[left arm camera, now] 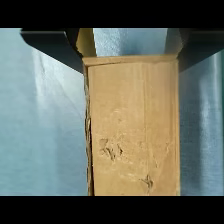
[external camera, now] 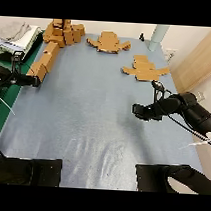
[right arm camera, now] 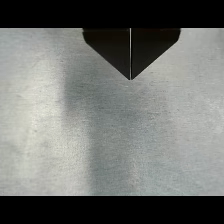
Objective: Fold the box.
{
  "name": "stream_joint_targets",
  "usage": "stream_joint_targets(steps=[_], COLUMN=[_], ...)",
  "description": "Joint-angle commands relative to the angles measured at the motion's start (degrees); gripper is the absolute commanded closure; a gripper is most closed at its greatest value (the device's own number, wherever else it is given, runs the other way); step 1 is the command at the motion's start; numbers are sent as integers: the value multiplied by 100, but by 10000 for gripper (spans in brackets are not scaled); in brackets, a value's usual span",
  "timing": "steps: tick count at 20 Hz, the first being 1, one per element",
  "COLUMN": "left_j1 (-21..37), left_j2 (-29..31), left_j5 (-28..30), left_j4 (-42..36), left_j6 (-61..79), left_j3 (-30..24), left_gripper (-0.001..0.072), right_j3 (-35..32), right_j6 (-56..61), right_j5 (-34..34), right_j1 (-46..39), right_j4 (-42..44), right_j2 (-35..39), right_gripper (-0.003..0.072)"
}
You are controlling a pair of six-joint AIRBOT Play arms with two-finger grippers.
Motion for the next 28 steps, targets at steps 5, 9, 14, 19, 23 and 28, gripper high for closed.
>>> stream_joint_targets(steps=[5,9,14,19,23,28], left_j1=[-35,-35,-28,229,667,551], left_j2=[-664,-695,-693,-365,426,1585], left_j5=[157,81,33,-1379,-2697,-3823], left_j4=[22,20,24,378,1545,905], left_j6=[219,216,192,33,-979,-1567], left_j3=[389,389,391,424,697,916], left_gripper=[262,262,3,2,3,480], right_j3=[4,4,4,4,4,4], right_j6=[0,0,0,0,0,0], right_j5=[-4,-2,-2,-2,-2,-2], right_j1=[-2,-2,-2,-2,-2,-4], right_j4=[2,2,2,2,2,0], right_j2=[-2,0,-2,-2,-2,-2], right_gripper=[681,681,681,681,682,681])
